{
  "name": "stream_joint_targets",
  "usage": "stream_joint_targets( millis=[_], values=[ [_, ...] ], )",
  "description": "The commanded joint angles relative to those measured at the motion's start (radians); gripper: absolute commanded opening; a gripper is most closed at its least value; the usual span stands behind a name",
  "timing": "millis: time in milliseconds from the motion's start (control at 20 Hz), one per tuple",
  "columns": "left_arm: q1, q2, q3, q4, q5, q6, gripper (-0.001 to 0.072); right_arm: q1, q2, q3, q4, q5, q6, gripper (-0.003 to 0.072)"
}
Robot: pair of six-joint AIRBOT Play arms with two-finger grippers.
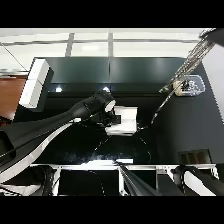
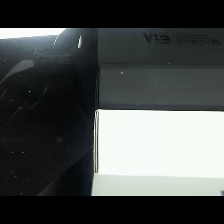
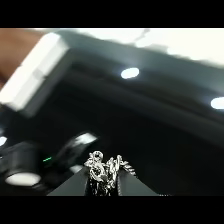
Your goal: Fold the box and place the chain.
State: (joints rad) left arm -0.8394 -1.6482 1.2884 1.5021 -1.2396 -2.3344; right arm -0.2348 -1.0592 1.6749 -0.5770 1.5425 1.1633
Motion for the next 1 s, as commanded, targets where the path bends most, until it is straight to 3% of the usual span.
stream_joint_targets(
  millis=[0, 400, 750, 950],
  values=[
    [0.0, 0.0, 0.0, 0.0, 0.001, 0.0, 0.0029, 0.047, 0.014, -0.097, 0.113, 0.051, -0.048, 0.0019],
    [0.0, 0.0, 0.0, 0.0, 0.001, 0.0, 0.0029, 0.137, 0.014, -0.262, 0.116, 0.087, -0.081, 0.0018],
    [0.0, 0.0, 0.0, 0.0, 0.001, 0.0, 0.0029, 0.283, 0.012, -0.445, 0.156, -0.043, -0.121, 0.0017],
    [0.0, 0.0, 0.0, 0.0, 0.001, 0.0, 0.0029, 0.338, 0.011, -0.488, 0.161, -0.097, -0.124, 0.0017]
  ],
)
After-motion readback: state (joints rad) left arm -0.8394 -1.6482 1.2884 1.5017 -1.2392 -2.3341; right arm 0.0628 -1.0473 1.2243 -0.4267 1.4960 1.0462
